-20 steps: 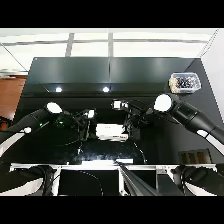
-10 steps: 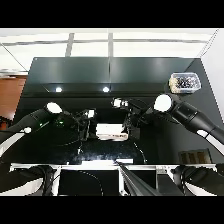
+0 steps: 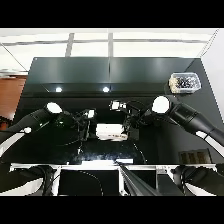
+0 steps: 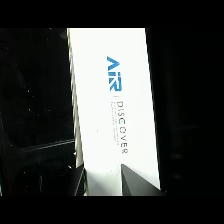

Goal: Fold the box and place the chain.

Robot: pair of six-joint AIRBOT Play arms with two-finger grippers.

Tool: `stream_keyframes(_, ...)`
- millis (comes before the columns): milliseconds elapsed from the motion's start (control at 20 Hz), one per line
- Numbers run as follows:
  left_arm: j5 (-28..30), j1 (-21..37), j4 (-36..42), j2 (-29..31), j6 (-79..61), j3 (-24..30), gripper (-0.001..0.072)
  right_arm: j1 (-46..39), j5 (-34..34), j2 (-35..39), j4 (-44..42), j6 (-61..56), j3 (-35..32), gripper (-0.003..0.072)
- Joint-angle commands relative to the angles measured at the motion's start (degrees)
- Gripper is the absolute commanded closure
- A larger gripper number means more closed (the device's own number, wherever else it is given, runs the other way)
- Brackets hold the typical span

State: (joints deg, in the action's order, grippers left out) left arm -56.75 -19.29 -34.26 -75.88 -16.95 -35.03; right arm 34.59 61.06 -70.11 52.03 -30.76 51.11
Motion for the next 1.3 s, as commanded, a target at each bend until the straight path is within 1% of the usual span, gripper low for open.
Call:
stream_keyframes(0, 0.0, -0.04, -0.02, -0.04, 0.02, 0.02, 0.0337, 0.31, 0.46, -0.04, 0.57, -0.35, 0.0, 0.0445)
stream_keyframes(100, 0.0, -0.04, -0.02, -0.04, 0.02, 0.02, 0.0338, 0.31, 0.61, -0.04, 0.57, -0.35, 0.0, 0.034)
stream_keyframes(1250, 0.0, -0.04, -0.02, -0.04, 0.02, 0.02, 0.0338, 0.42, 0.55, -0.83, 0.5, -0.39, -0.83, 0.034)
